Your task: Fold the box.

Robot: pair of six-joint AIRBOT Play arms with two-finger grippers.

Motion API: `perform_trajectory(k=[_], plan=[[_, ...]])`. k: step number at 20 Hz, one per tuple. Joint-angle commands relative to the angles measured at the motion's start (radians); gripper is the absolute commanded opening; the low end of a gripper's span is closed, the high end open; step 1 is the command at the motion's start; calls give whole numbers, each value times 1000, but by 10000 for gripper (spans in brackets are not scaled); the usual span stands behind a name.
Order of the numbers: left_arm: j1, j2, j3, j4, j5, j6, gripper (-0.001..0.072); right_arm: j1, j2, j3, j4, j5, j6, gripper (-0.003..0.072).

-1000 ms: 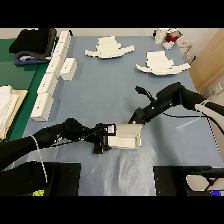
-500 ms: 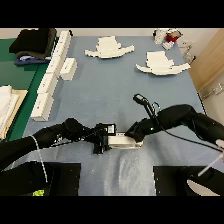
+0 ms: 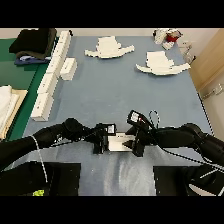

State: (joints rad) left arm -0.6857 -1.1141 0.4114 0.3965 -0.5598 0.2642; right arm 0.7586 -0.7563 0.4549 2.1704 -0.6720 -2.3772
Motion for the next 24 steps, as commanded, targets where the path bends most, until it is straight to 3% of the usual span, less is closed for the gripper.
perform_trajectory(k=[1,12,17,20,22,24], plan=[[0,0,1,0,0,0,597,52,10,20,-113,-18,-43,600],[0,0,1,0,0,0,597,98,-48,38,-275,-10,-48,588],[0,0,1,0,0,0,596,230,-47,97,-478,-47,174,585],[0,0,1,0,0,0,596,340,-56,96,-674,-42,404,585],[0,0,1,0,0,0,597,370,-74,97,-822,-27,522,585],[0,0,1,0,0,0,597,372,-97,97,-866,-18,548,585]])
